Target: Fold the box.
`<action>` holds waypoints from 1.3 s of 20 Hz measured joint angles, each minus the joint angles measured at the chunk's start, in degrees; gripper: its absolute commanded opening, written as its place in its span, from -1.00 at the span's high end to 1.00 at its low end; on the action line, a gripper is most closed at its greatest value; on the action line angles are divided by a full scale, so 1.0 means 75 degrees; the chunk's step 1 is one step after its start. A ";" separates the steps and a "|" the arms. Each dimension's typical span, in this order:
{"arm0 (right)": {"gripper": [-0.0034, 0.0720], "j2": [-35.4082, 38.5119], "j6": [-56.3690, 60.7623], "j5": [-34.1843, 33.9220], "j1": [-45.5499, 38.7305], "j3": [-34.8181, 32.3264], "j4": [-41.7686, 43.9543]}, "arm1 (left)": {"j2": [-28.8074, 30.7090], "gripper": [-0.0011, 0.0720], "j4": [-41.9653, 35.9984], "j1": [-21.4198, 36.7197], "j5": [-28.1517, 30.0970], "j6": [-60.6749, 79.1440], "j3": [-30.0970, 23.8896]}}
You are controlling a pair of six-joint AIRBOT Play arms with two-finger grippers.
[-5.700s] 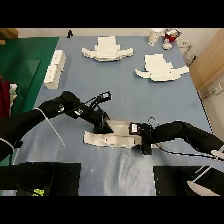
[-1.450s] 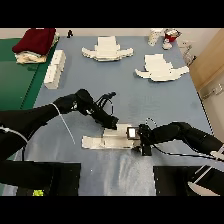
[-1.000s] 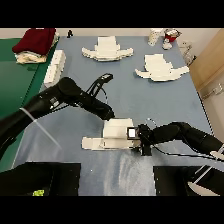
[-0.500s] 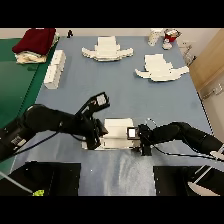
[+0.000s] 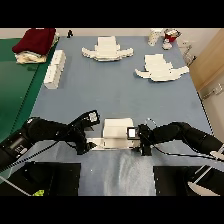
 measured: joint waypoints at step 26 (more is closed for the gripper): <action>-0.44 0.0000 0.0000 0.0000 0.0000 -0.0003 0.0000 | -0.2352 0.52 -0.3488 -0.0504 0.1920 0.4208 -0.0676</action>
